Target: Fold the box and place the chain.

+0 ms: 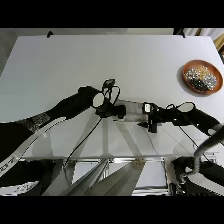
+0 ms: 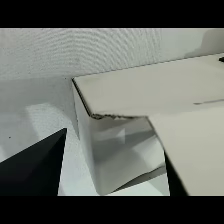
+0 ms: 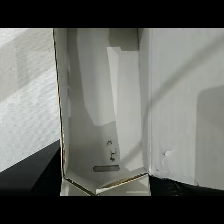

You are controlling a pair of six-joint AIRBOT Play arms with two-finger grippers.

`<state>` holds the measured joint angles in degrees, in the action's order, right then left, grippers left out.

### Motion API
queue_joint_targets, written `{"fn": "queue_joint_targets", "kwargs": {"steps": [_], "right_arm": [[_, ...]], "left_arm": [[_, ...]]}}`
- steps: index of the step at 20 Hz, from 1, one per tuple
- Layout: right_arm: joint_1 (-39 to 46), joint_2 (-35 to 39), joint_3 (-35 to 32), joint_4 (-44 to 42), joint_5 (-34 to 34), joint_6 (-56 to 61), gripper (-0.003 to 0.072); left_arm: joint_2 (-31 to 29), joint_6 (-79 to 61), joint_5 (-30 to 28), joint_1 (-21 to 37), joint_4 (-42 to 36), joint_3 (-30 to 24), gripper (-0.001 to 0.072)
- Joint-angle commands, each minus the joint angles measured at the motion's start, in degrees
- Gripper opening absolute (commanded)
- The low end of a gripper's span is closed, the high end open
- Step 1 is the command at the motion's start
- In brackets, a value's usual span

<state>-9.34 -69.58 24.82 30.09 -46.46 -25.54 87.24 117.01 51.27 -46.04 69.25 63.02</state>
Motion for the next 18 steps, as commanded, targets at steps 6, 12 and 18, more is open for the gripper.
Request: {"fn": "queue_joint_targets", "kwargs": {"steps": [6,12,18], "right_arm": [[0.02,0.04,0.00,0.04,-0.04,-0.02,0.0401],[0.02,0.04,0.00,0.04,-0.04,-0.02,0.0401],[0.02,0.04,0.00,0.04,-0.04,-0.02,0.0401]], "left_arm": [[0.22,0.31,2.78,-0.50,1.49,0.33,0.0627],[4.79,1.53,10.27,-1.75,5.40,8.24,0.0620],[6.97,3.06,11.34,-3.30,6.88,9.86,0.0486]]}}
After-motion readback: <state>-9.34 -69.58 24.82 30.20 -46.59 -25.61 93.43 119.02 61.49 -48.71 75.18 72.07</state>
